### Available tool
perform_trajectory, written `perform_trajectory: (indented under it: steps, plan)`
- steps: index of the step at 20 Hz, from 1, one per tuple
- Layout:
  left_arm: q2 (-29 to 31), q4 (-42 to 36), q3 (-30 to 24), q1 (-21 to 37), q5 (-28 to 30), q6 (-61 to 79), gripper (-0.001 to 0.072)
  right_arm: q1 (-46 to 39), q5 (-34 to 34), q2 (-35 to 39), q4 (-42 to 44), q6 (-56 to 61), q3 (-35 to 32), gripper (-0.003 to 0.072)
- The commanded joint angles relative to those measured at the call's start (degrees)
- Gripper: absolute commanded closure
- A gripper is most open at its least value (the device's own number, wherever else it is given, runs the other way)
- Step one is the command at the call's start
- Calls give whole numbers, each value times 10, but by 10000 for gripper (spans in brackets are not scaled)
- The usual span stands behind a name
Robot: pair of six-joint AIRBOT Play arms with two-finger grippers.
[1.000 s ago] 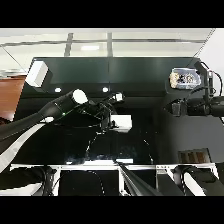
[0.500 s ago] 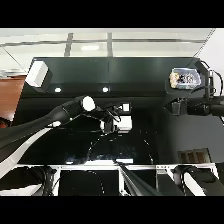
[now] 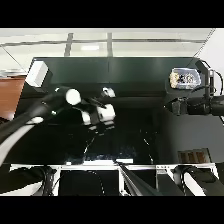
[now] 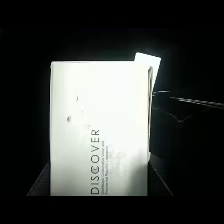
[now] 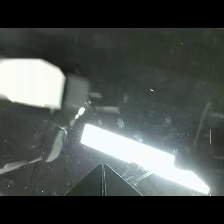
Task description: Fold the box and place the chain.
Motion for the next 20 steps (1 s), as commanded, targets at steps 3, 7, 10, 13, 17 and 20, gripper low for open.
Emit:
perform_trajectory:
  steps: [3, 7, 10, 13, 17, 20]
  plan:
    - [65, 125, 0, 256, -81, -250, 433, 0, -10, 0, 0, 0, 0, 675]
    - [64, 120, 0, 436, -80, -309, 433, 0, -9, 0, 0, 0, 0, 675]
    - [58, 112, 1, 509, -30, -306, 433, 0, -14, 0, 1, 1, 0, 674]
    - [38, 110, 1, 537, 36, -293, 433, 0, -31, 0, 1, 3, 0, 675]
    - [-28, 110, 46, 535, 85, -269, 434, 0, -32, -1, 2, 10, 0, 675]
    - [-80, 103, 105, 527, 78, -259, 434, 0, -33, -1, 2, 26, 0, 675]
